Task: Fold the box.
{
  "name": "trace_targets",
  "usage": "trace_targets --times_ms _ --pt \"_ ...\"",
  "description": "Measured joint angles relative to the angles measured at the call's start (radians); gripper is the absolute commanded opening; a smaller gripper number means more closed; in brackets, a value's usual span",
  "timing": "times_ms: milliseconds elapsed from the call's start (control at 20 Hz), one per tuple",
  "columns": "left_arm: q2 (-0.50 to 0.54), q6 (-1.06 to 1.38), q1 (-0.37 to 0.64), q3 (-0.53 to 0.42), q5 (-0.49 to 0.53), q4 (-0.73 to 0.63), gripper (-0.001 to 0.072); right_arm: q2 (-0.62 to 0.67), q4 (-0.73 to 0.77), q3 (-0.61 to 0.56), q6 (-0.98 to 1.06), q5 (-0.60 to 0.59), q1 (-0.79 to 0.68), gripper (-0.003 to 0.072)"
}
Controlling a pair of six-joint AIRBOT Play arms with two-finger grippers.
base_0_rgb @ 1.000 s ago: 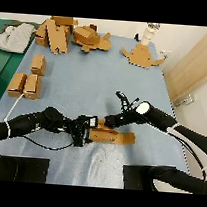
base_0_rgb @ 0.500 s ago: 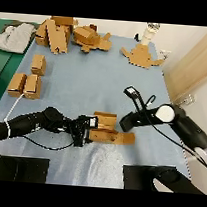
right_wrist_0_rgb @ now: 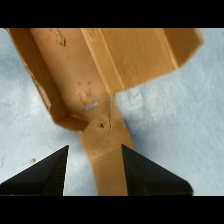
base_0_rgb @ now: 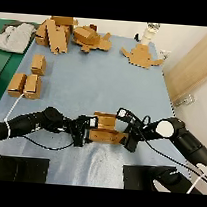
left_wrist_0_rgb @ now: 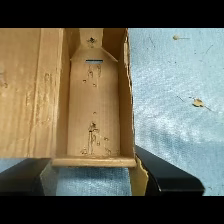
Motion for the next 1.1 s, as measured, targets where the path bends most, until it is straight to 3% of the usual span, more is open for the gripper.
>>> trace_targets --times_ms 100,150,250,300,450,700,750,800,850,1100 --pt "0.0 0.0 0.0 0.0 0.0 0.0 0.047 -0.024 0.018 -0.014 -0.022 -0.058 0.011 0.0515" --pt "0.0 0.0 0.0 0.0 0.0 0.0 0.047 -0.04 0.023 -0.018 -0.029 -0.082 0.015 0.0474" --pt "0.0 0.0 0.0 0.0 0.0 0.0 0.047 -0.079 0.035 -0.023 -0.038 -0.108 0.019 0.0218" --pt "0.0 0.0 0.0 0.0 0.0 0.0 0.047 -0.101 0.045 -0.024 -0.04 -0.118 0.02 0.0158" --pt "0.0 0.0 0.0 0.0 0.0 0.0 0.047 -0.153 0.115 -0.027 -0.045 -0.135 0.022 0.0096" --pt "0.0 -0.002 0.0 0.0 0.0 0.0 0.047 -0.188 0.195 -0.028 -0.048 -0.167 0.023 0.0111" --pt "0.0 -0.003 0.0 0.0 0.0 0.0 0.047 -0.191 0.203 -0.028 -0.048 -0.176 0.023 0.0144" --pt "0.0 -0.002 0.0 0.0 0.0 0.0 0.047 -0.193 0.209 -0.028 -0.048 -0.182 0.023 0.0266" --pt "0.0 -0.002 0.0 0.0 0.0 0.0 0.047 -0.195 0.218 -0.028 -0.048 -0.192 0.023 0.0305" --pt "0.0 -0.003 0.0 0.0 0.0 -0.001 0.0469 -0.197 0.28 -0.028 -0.048 -0.198 0.023 0.0312"
